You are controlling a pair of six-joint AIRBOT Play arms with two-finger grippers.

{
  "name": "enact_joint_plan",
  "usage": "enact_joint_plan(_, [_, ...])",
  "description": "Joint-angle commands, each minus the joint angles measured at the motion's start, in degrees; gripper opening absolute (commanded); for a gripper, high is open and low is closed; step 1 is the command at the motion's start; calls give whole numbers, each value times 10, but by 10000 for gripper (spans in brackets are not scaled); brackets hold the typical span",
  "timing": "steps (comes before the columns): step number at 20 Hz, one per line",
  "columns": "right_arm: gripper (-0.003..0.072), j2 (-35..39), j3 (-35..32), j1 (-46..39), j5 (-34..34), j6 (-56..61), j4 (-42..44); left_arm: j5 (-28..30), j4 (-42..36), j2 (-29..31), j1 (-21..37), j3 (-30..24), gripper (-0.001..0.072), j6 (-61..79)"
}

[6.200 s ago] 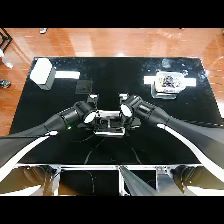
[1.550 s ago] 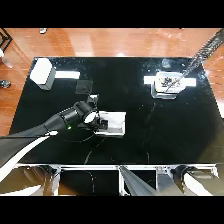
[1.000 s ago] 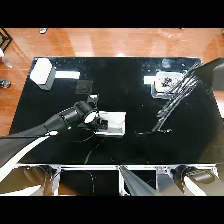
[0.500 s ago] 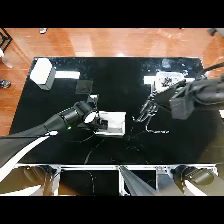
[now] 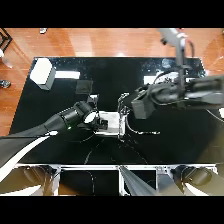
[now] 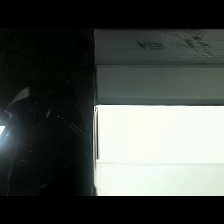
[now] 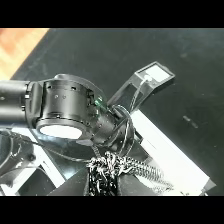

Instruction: Fold the box and place the chain.

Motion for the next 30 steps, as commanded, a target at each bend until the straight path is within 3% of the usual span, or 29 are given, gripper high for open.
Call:
enact_joint_plan(1, [22,-37,-7,24,-17,-2,-4,0,0,0,0,0,27,0])
enact_joint_plan(11, [22,-65,-118,37,-59,18,-60,0,0,0,0,0,27,0])
enact_joint_plan(19, [25,-130,-136,38,-90,18,-45,0,0,0,0,0,27,0])
enact_joint_plan(20, [104,-131,-136,38,-90,18,-45,0,0,0,0,0,27,0])
enact_joint_plan(22, [528,-130,-136,32,-72,16,-45,0,0,0,0,0,27,0])
enact_joint_plan(23, [607,-128,-136,26,-52,5,-47,0,0,0,0,0,27,0])
enact_joint_plan(27, [615,-86,-136,-32,49,-48,-87,0,0,0,0,0,27,0])
enact_joint_plan(30, [615,-31,-154,-107,66,-86,-134,0,0,0,0,0,27,0])
